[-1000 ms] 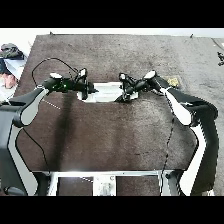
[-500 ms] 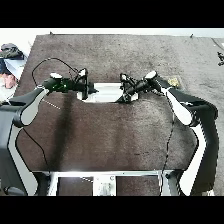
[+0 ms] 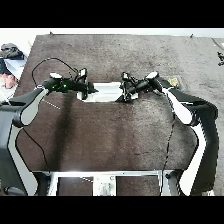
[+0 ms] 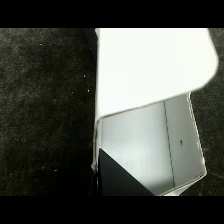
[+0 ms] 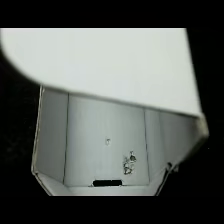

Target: Fold the box and place the chain.

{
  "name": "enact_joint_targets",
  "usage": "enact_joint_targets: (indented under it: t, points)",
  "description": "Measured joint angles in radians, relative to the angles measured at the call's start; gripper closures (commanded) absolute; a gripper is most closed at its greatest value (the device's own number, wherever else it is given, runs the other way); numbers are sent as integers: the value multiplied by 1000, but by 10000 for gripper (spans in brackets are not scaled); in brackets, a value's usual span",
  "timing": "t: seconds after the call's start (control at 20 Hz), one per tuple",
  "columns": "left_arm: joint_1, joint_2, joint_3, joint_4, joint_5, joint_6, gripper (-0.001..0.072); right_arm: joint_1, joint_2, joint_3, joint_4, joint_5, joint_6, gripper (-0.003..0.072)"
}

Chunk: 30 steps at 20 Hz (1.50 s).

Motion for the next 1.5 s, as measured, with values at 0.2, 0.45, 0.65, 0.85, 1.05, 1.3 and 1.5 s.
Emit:
enact_joint_targets:
  t: [0.2,0.45,0.65,0.85,1.05,1.3,1.5]
  points:
    - [0,0,0,0,0,0,696,0,-6,0,16,-2,0,85]
    - [0,0,0,0,0,0,696,0,-8,0,22,-23,0,163]
    - [0,0,0,0,0,0,696,0,-8,0,22,-32,0,198]
    - [0,0,0,0,0,0,696,0,-8,0,22,-37,-1,199]
    - [0,0,0,0,0,0,696,0,-8,0,21,-44,-7,198]
    - [0,0,0,0,0,0,696,0,-8,0,20,-53,-11,198]
    - [0,0,0,0,0,0,696,0,-8,0,20,-55,-11,198]
